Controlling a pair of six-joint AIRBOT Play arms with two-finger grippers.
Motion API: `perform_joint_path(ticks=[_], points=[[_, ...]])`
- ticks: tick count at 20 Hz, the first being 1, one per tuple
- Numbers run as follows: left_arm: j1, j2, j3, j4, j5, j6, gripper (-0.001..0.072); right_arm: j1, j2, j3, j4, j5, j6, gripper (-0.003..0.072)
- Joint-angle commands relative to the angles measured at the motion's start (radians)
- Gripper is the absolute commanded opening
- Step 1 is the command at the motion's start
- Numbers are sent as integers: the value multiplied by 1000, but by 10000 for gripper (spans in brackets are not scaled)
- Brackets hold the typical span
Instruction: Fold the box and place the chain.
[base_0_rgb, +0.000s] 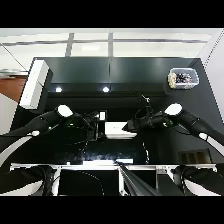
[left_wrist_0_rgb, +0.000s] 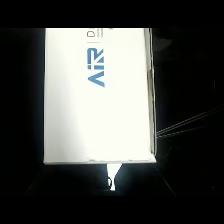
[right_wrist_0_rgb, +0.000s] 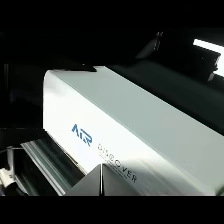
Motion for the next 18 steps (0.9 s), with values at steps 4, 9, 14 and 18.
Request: perform_joint_path(ticks=[4, 9, 14, 18], points=[[1, 35, 0, 53, -3, -20, 709, -148, 169, 142, -52, 186, -9, 25], [2, 187, 5, 277, -3, -238, 709, -405, 311, 198, -121, 270, 0, 26], [9, 293, 32, 256, -32, -366, 709, -533, 321, 197, -143, 304, -42, 25], [-50, 203, 132, 224, 0, -377, 709, -533, 320, 197, -151, 274, -64, 26]])
